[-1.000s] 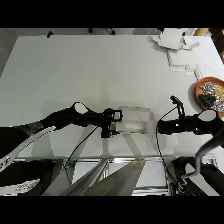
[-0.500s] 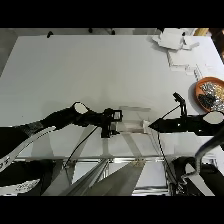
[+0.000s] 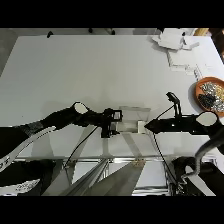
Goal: Fold the box and place the chain.
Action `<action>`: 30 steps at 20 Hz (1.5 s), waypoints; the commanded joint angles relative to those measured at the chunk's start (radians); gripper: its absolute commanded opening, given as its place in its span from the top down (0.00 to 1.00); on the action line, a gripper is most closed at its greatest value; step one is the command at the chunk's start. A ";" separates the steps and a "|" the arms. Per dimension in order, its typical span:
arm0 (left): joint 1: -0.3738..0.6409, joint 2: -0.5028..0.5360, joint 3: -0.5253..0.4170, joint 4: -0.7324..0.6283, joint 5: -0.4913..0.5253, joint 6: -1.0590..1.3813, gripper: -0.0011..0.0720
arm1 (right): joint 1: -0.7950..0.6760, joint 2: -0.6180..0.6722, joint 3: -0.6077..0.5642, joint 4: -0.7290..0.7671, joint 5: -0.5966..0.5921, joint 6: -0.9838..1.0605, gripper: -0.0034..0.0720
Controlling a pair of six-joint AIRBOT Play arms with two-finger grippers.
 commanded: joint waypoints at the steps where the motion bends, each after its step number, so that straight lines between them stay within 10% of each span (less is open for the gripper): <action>1: 0.000 0.001 0.000 0.000 0.000 0.000 0.52 | 0.086 0.000 0.020 -0.086 -0.076 0.169 0.42; 12: 0.000 0.001 0.000 0.000 0.000 0.000 0.52 | 0.467 -0.183 0.250 -0.569 -0.100 0.839 0.49; 30: 0.000 0.001 0.000 0.000 0.000 0.000 0.52 | 0.608 -0.389 0.338 -0.733 -0.038 1.108 0.64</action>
